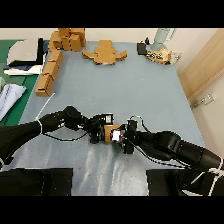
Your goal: Fold the box.
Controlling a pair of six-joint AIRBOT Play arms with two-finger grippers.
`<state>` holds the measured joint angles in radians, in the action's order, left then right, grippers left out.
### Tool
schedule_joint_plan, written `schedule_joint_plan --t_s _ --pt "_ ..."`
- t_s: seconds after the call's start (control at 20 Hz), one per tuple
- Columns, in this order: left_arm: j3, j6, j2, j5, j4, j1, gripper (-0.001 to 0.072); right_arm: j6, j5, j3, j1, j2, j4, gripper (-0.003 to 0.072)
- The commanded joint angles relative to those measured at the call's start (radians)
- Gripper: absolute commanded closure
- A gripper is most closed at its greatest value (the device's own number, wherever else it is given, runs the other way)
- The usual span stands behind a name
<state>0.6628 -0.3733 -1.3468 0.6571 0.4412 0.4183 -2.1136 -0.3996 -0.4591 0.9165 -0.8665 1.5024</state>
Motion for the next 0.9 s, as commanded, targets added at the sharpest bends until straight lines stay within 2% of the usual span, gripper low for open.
schedule_joint_plan --t_s 0.0,0.15,0.35,0.5,0.85 --pt "0.001 0.0 0.0 -0.001 0.0 0.0 0.0191 0.0 0.013 0.0 0.013 -0.026 -0.019 0.0196" --pt "0.001 0.0 0.0 0.0 0.0 0.0 0.0191 0.0 0.018 -0.001 0.026 -0.031 -0.029 0.0196" --pt "0.001 0.0 0.0 -0.001 0.0 0.0 0.0191 0.011 0.018 -0.001 0.027 -0.032 -0.148 0.0196" --pt "0.001 0.0 0.0 -0.001 0.0 0.0 0.0191 0.013 0.018 -0.001 0.035 -0.029 -0.167 0.0197" --pt "0.001 0.0 0.0 0.0 0.0 0.0 0.0191 0.203 0.002 -0.001 0.099 -0.047 -0.359 0.0198"
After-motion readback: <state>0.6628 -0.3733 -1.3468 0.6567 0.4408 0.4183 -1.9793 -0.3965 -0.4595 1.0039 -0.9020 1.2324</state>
